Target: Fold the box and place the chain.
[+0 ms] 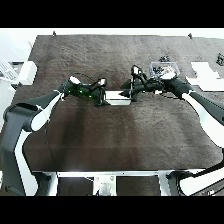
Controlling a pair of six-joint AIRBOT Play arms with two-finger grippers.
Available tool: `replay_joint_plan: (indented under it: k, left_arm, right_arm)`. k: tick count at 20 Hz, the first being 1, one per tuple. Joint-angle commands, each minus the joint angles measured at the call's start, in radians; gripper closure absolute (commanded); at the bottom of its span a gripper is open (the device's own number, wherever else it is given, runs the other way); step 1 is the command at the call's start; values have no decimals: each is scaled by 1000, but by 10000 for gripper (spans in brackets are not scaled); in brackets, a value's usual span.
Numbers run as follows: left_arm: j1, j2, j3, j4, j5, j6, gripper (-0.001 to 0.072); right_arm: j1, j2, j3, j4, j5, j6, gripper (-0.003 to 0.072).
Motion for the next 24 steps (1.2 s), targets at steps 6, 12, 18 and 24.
replay_joint_plan:
  k: [6, 12, 18, 24]
  left_arm:
    - [0, 0, 0, 0, 2, 0, 353]
    - [0, 0, 0, 0, 2, 0, 353]
    - [0, 0, 0, 0, 2, 0, 353]
    - [0, 0, -1, 0, 3, 0, 353]
  right_arm:
    - [6, -9, -3, -2, -58, 0, 325]
    - [31, -13, -12, -3, -58, 4, 324]
    - [32, -13, -43, -3, -58, 11, 324]
    - [32, -13, -80, 1, -58, 11, 325]
